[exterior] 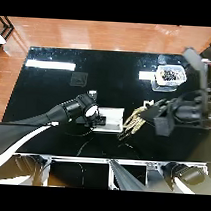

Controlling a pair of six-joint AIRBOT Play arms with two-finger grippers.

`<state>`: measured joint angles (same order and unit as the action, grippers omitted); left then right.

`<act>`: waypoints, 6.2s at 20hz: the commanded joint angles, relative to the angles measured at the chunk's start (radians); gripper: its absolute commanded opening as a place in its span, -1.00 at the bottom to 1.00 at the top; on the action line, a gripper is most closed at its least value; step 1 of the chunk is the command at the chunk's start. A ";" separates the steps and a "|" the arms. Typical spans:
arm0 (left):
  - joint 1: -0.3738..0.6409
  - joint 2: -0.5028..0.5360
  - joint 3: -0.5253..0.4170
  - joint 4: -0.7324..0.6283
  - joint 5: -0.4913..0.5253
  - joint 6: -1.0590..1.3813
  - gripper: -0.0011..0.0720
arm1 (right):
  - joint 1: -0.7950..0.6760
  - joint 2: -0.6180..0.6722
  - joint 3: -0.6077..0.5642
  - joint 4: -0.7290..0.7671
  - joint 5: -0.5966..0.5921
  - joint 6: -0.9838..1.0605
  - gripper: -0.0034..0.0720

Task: Fold the box and place the chain.

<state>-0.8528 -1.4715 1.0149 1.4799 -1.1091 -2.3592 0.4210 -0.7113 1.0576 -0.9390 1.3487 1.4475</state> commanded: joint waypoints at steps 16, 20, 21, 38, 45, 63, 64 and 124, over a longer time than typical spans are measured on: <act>-0.001 0.000 0.001 -0.005 -0.002 0.000 -0.91 | 0.119 -0.253 -0.148 -0.011 -0.290 -0.154 -0.85; 0.000 0.000 0.001 -0.004 -0.001 0.000 -0.91 | 0.119 -0.312 -0.233 0.008 -0.346 -0.192 -0.85; 0.000 0.000 0.001 -0.004 -0.001 0.000 -0.91 | 0.119 -0.322 -0.241 0.008 -0.353 -0.192 -0.85; 0.000 0.000 0.001 -0.023 -0.002 0.000 -0.91 | -0.404 -0.284 -0.413 -0.120 -0.416 -1.229 0.95; 0.000 0.000 0.001 -0.027 -0.003 0.000 -0.91 | -0.407 -0.447 -0.413 -0.111 -0.624 -1.225 0.94; 0.000 0.000 0.001 -0.026 0.001 -0.001 -0.91 | -0.407 -0.528 -0.413 -0.076 -0.641 -1.250 0.58; 0.000 0.000 0.001 -0.027 0.000 -0.001 -0.91 | -0.407 -0.528 -0.413 -0.064 -0.640 -1.250 0.58; 0.000 0.000 0.001 -0.026 0.000 0.000 -0.91 | 0.105 -0.270 -0.145 0.070 -0.202 -0.332 -0.71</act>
<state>-0.8528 -1.4715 1.0149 1.4536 -1.1091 -2.3596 0.5205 -0.9581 0.9207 -0.8665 1.1282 1.1191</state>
